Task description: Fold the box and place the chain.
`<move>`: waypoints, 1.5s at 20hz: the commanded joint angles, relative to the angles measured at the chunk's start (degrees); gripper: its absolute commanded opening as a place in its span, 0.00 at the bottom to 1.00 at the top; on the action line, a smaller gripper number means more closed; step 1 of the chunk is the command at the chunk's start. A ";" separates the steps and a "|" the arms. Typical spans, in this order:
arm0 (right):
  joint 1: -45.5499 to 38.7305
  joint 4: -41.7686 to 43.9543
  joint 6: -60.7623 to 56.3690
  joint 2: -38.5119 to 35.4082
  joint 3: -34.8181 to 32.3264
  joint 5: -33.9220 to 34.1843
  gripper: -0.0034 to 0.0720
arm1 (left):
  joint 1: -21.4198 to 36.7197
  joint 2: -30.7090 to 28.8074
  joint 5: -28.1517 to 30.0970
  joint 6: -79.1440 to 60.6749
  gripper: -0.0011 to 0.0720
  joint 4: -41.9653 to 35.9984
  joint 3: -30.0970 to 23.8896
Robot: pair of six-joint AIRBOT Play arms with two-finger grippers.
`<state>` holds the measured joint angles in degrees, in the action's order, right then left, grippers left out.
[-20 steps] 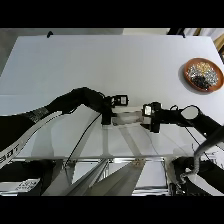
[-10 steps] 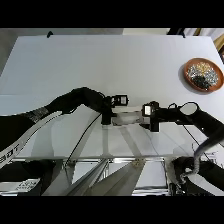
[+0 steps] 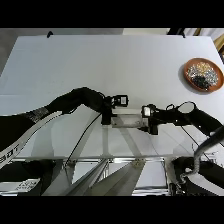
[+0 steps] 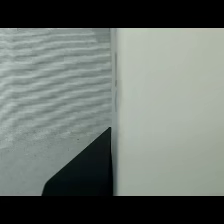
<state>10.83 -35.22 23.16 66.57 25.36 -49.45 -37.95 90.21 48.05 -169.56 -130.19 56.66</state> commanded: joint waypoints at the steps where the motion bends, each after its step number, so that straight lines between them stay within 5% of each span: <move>1: 0.00 -0.31 0.07 1.64 0.00 -0.13 0.89 | 0.00 -0.04 -0.02 0.04 0.03 -0.02 0.02; 5: 0.00 1.27 1.44 1.66 0.00 1.01 0.81 | 0.00 -0.04 -0.02 0.04 0.03 -0.02 0.02; 16: 0.00 2.91 2.86 2.01 0.00 3.02 0.80 | 0.00 -0.04 -0.02 0.04 0.03 -0.02 0.02; 30: 0.00 2.03 2.86 3.28 0.00 4.31 0.62 | 0.00 -0.04 -0.02 0.04 0.03 -0.02 0.02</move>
<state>10.85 -32.91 26.15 69.36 25.39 -45.50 -37.95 90.21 48.05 -169.49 -130.23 56.66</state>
